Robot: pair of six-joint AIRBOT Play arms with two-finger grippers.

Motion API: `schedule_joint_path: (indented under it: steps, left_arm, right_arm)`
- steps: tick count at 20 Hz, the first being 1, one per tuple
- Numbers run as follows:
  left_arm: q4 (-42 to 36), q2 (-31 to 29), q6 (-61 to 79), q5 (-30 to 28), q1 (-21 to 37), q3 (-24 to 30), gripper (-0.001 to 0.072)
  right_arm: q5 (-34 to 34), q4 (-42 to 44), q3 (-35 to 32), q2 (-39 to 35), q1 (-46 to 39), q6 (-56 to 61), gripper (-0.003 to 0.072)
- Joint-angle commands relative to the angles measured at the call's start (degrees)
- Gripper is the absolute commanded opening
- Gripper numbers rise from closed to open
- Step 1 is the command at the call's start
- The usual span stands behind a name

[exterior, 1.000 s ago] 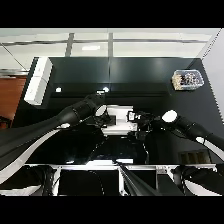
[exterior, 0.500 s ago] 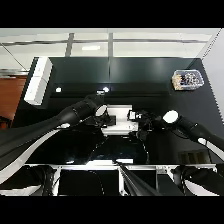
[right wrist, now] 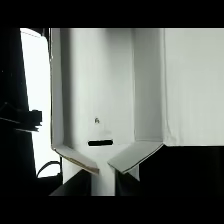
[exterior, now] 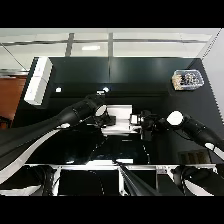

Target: Fold the box and place the chain.

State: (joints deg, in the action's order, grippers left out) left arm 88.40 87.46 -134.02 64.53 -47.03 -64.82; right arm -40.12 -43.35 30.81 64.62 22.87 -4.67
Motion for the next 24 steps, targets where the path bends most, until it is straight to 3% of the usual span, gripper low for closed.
schedule_joint_path:
  steps: [1,7,13,14,15,17,18,19,20,21,24]
  left_arm:
    - [-0.39,0.04,0.11,-0.17,0.02,-0.02,0.0023]
    - [-0.37,0.04,0.11,-0.17,0.07,-0.02,0.0023]
    - [-0.39,0.04,0.09,-0.2,0.07,-0.02,0.0023]
    - [-0.37,0.04,0.09,-0.2,0.07,-0.02,0.0023]
    - [-0.37,0.04,0.09,-0.2,0.07,-0.02,0.0023]
    - [-0.39,0.04,0.09,-0.17,0.07,-0.02,0.0023]
    - [-0.39,0.04,0.11,-0.17,0.07,-0.02,0.0023]
    - [-0.39,0.04,0.09,-0.17,0.07,-0.02,0.0023]
    - [-0.39,0.04,0.11,-0.2,0.07,-0.02,0.0023]
    - [-0.39,0.04,0.09,-0.17,0.07,-0.02,0.0023]
    - [-0.37,0.04,0.11,-0.2,0.07,-0.02,0.0023]
  right_arm:
    - [0.35,5.16,0.07,-0.13,0.07,-0.52,0.0128]
    - [1.66,14.05,0.04,2.51,2.58,3.87,0.0128]
    - [5.92,14.4,0.02,4.26,4.63,5.81,0.0132]
    - [6.49,14.4,0.02,4.26,4.63,7.21,0.0355]
    - [6.27,14.36,0.02,4.24,4.61,7.48,0.0433]
    - [5.42,14.25,0.02,4.24,4.61,8.74,0.0084]
    - [5.7,14.25,0.02,4.26,4.63,10.97,0.0289]
    - [5.66,14.16,0.04,4.24,4.61,11.8,0.0345]
    - [5.29,13.4,0.04,4.2,4.46,13.03,0.0065]
    - [4.63,12.98,0.09,3.85,4.09,16.2,0.0018]
    - [-5.2,8.26,2.05,-1.03,-1.11,34.64,0.0017]
